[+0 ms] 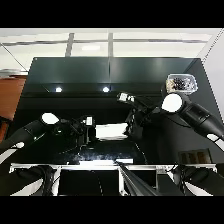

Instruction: Fold the box and place the chain.

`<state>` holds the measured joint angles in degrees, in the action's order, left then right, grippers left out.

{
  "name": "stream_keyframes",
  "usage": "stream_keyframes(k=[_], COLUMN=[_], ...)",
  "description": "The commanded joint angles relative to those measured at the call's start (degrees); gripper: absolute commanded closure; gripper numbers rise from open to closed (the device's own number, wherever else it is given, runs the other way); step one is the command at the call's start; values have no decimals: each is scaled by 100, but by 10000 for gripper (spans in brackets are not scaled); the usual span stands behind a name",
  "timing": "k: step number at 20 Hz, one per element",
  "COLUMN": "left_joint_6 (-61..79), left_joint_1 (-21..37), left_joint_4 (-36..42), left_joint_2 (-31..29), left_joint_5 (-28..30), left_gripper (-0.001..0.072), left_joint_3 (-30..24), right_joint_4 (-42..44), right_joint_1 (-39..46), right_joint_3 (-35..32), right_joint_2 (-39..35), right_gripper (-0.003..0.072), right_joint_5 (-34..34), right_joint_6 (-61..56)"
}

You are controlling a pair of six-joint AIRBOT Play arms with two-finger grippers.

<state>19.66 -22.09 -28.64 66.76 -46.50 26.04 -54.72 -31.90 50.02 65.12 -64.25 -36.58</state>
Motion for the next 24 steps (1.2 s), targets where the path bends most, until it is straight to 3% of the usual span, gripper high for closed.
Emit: stream_keyframes(k=[1,6,7,8,9,11,12,13,17,19,24], left_joint_6=[4,4,4,4,2,4,4,4,4,4,4], left_joint_1=[-4,-4,-4,-4,-4,-4,-4,-4,-4,-4,-4], left_joint_4=[-7,-7,-7,-7,-7,-7,-9,-7,-9,-9,-9], left_joint_2=[4,4,4,4,4,4,4,4,4,4,4], left_joint_5=[-4,-4,-4,-4,-7,-4,-4,-7,-4,-4,-4], left_gripper=[354,354,354,354,354,354,354,354,354,354,354], left_joint_3=[2,2,2,2,2,2,2,2,2,2,2], right_joint_4=[-190,-286,-284,-289,-286,-293,-299,-319,-586,-586,-579], right_joint_1=[-212,-227,-240,-271,-315,-435,-487,-538,-684,-682,-682], right_joint_3=[0,-4,-4,-4,-4,-4,-4,-4,-4,-4,-4], right_joint_2=[4,122,146,155,155,155,157,157,157,157,157], right_gripper=[49,51,104,216,269,276,397,428,429,513,555], right_joint_5=[-9,197,214,297,380,511,538,546,562,566,697], right_joint_6=[173,173,170,170,170,173,173,173,166,164,109])
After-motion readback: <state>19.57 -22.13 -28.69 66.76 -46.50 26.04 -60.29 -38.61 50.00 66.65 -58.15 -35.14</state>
